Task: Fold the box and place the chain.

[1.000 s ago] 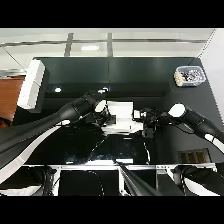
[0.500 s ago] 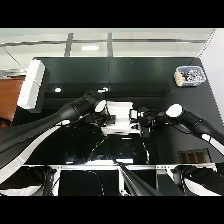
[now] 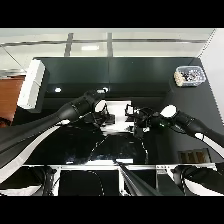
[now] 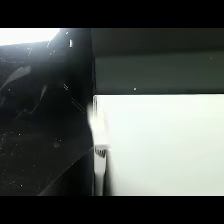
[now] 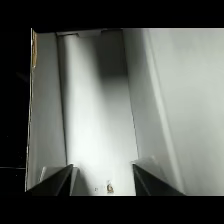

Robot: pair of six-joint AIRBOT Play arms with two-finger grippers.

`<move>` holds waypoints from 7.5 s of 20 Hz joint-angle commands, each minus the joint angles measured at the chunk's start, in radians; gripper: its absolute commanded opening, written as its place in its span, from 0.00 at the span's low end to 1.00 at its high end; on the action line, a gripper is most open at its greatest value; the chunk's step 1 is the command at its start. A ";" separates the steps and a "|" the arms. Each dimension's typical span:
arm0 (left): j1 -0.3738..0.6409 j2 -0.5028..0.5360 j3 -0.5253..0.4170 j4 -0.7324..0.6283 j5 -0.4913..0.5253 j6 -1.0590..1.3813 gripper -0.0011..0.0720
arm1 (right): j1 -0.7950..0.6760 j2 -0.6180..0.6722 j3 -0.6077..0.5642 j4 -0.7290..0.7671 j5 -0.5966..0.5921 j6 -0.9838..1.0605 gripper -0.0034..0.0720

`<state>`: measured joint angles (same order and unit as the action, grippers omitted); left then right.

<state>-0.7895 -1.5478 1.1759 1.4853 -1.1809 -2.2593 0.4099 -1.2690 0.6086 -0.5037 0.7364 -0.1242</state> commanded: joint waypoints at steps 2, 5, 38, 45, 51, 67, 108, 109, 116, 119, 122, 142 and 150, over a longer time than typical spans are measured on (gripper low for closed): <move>0.000 0.000 0.000 -0.002 0.002 0.000 0.05 | 0.001 0.010 0.000 -0.073 -0.011 0.165 0.25; 0.000 0.000 0.000 -0.002 0.002 0.001 0.05 | -0.023 0.100 0.013 -0.317 0.051 0.575 0.07; 0.000 0.000 0.000 -0.006 0.002 0.000 0.05 | -0.377 0.035 -0.011 0.017 0.409 1.191 0.75; 0.000 0.000 0.000 -0.006 0.002 0.000 0.05 | -0.224 0.034 0.056 0.010 0.336 1.224 0.58; 0.000 0.000 0.000 -0.006 0.002 0.000 0.05 | -0.089 0.032 0.142 -0.219 0.262 1.441 0.58; 0.000 0.000 0.000 -0.006 0.002 0.000 0.05 | 0.163 -0.146 0.359 -0.701 0.302 1.936 0.44; 0.000 0.000 0.000 -0.006 0.002 0.000 0.05 | 0.022 0.141 0.461 -1.404 0.445 2.206 0.49; 0.000 0.000 0.000 -0.006 0.002 0.000 0.05 | -0.025 0.137 0.457 -1.465 0.412 2.206 0.49; 0.000 0.000 0.000 -0.005 0.002 0.001 0.05 | -0.448 0.014 0.409 -1.355 -0.197 2.210 0.93; 0.000 0.000 0.000 -0.005 0.002 0.005 0.05 | -0.565 -0.133 0.510 -1.138 -0.230 2.076 0.99; 0.000 0.000 0.000 -0.005 0.002 0.005 0.05 | -0.629 -0.365 0.848 -1.127 0.014 2.047 0.99; 0.001 0.000 0.000 -0.005 -0.004 0.005 0.05 | -0.695 -0.834 1.434 -1.173 0.417 2.028 0.07; 0.001 0.000 0.000 -0.002 0.014 0.005 0.05 | -0.675 -0.489 1.432 -1.136 0.516 1.739 0.07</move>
<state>-0.7891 -1.5478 1.1763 1.4803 -1.1805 -2.2543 -0.2745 -1.8866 2.0415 -1.6714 1.2076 1.7260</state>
